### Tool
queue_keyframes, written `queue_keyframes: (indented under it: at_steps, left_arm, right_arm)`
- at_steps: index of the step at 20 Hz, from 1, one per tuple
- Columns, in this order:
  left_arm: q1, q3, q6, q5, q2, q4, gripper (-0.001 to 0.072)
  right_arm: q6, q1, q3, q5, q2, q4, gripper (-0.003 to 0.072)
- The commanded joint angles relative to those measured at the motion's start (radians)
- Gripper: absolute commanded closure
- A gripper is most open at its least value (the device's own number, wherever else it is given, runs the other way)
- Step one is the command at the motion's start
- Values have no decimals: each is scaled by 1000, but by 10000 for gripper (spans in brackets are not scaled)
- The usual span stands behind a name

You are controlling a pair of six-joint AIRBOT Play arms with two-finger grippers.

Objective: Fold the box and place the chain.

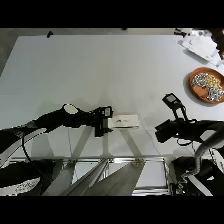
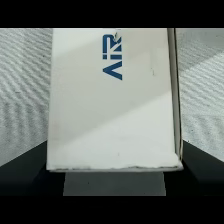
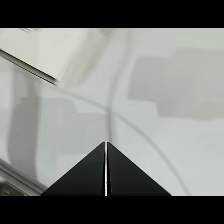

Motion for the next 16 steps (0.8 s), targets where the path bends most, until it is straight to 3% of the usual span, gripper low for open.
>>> queue_keyframes:
  at_steps: [1, 13, 16]
  left_arm:
    - [0, 0, 0, 0, 1, 0, 698]
    - [-2, 0, -7, -33, 2, -23, 699]
    - [5, 2, -47, -26, 46, -22, 705]
  right_arm:
    - [39, -96, 0, 114, 5, -69, 675]
    - [22, -98, 0, 18, 5, -64, 674]
    - [22, -98, 0, 18, 5, -64, 674]
